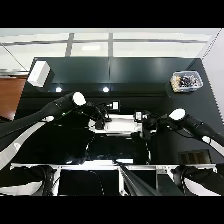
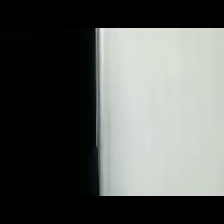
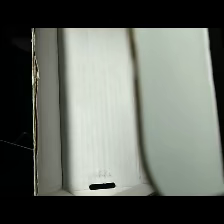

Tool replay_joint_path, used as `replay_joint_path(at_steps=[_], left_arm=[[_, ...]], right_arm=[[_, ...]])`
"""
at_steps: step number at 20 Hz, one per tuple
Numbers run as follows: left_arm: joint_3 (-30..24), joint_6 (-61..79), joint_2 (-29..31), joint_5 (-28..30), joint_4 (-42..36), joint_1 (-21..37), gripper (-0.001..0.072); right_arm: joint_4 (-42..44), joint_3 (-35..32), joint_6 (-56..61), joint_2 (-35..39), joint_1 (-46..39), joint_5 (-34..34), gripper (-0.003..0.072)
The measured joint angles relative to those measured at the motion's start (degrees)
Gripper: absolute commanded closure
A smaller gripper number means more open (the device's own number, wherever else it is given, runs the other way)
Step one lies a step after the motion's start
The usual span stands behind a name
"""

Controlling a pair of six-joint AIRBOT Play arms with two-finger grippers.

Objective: Fold the box and place the chain.

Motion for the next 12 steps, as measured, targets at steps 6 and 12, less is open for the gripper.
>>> replay_joint_path(at_steps=[6,12], left_arm=[[0.0,0.0,0.0,0.0,0.0,0.0,0.0686],[0.0,0.0,0.0,0.0,0.0,0.0,0.0686]], right_arm=[[0.0,0.0,0.0,-0.5,-0.3,0.1,-0.0006],[-0.7,0.0,0.0,-0.8,0.3,0.0,-0.0006]])
